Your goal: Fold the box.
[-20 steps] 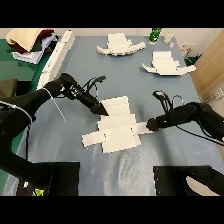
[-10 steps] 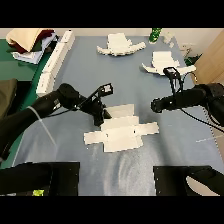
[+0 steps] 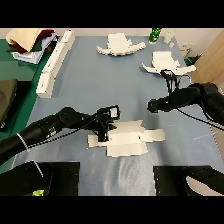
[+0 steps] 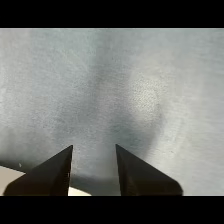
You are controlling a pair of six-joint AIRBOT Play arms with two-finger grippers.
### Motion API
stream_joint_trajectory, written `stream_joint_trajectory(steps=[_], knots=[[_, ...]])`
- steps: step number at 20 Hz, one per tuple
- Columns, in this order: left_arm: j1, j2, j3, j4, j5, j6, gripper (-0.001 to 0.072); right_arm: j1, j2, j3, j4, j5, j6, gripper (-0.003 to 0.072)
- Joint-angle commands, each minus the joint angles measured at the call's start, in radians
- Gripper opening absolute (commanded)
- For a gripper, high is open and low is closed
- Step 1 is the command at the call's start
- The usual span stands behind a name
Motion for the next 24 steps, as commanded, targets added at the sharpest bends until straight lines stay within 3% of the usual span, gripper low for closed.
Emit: stream_joint_trajectory(steps=[1,11,13,15,17,18,20,24], knots=[[-0.054,0.011,-0.015,0.046,0.039,-0.045,0.0012,0.000,-0.021,0.001,0.027,0.005,0.002,0.0401],[-0.059,-0.016,-0.023,0.249,-0.052,-0.285,0.0013,0.000,-0.021,0.001,0.042,0.009,0.002,0.0401],[-0.056,0.003,0.003,0.308,-0.018,-0.300,0.0014,0.000,-0.021,0.001,0.047,0.010,0.002,0.0401],[-0.055,0.032,0.040,0.383,0.079,-0.299,0.0013,0.000,-0.021,0.001,0.051,0.009,0.002,0.0401],[-0.055,0.063,0.052,0.385,0.184,-0.265,0.0013,0.000,-0.020,0.001,0.061,0.009,0.002,0.0401],[-0.059,0.069,0.052,0.385,0.189,-0.236,0.0013,0.000,-0.020,0.001,0.069,0.009,0.002,0.0401],[-0.068,0.070,0.034,0.384,0.172,-0.225,0.0012,0.000,-0.020,0.001,0.082,0.010,0.002,0.0401],[-0.140,0.069,-0.060,0.372,0.245,-0.232,0.0012,0.000,-0.020,0.001,0.091,0.010,0.002,0.0400]])
